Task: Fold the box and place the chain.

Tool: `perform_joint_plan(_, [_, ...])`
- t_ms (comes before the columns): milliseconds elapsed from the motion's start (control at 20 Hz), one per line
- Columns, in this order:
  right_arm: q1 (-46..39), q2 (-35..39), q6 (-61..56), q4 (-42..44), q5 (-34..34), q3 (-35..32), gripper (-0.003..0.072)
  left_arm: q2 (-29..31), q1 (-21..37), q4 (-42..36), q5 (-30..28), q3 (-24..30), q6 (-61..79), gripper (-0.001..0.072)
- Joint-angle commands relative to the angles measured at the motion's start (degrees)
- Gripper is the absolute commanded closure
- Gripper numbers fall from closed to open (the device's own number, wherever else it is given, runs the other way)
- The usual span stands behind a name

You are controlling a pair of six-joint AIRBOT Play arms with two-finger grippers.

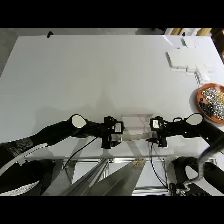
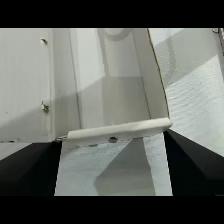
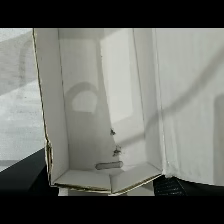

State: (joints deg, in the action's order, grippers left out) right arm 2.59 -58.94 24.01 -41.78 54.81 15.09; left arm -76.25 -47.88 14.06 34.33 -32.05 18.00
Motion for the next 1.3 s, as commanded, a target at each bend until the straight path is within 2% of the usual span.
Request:
perform_joint_plan(0, [0.0, 0.0, 0.0, 0.0, 0.0, 0.0, 0.0271, -0.2, -0.1, -0.8, -0.7, 0.0, -0.4, 0.0014])
perform_joint_plan(200, [0.0, 0.0, 0.0, 0.0, 0.0, 0.0, 0.0271, -1.7, -0.2, -2.1, -0.9, 0.0, -0.2, 0.0014])
perform_joint_plan(450, [0.0, 0.0, 0.0, 0.0, 0.0, 0.0, 0.0271, -1.9, -2.6, -5.9, -5.2, 0.0, 5.1, 0.0015])
perform_joint_plan(850, [0.0, 0.0, 0.0, 0.0, 0.0, 0.0, 0.0271, -2.6, -2.6, -5.6, -5.4, 0.0, 5.1, 0.0020])
perform_joint_plan(900, [0.0, 0.0, 0.0, 0.0, 0.0, 0.0, 0.0271, -3.0, -2.6, -5.4, -5.4, 0.0, 5.1, 0.0038])
perform_joint_plan(950, [0.0, 0.0, 0.0, 0.0, 0.0, 0.0, 0.0271, -3.5, -2.6, -5.4, -5.5, 0.0, 5.1, 0.0102])
perform_joint_plan(1050, [0.0, 0.0, 0.0, 0.0, 0.0, 0.0, 0.0271, -3.7, -2.6, -5.0, -5.5, 0.0, 5.1, 0.0106])
perform_joint_plan(1100, [0.0, 0.0, 0.0, 0.0, 0.0, 0.0, 0.0271, -3.7, -2.6, -5.0, -5.6, 0.0, 5.2, 0.0144])
perform_joint_plan(1200, [0.0, 0.0, 0.0, 0.0, 0.0, 0.0, 0.0271, -3.7, -2.6, -5.0, -5.6, 0.0, 5.1, 0.0169])
perform_joint_plan(1250, [0.0, 0.0, 0.0, 0.0, 0.0, 0.0, 0.0271, -3.7, -2.6, -5.0, -5.6, 0.0, 5.1, 0.0267])
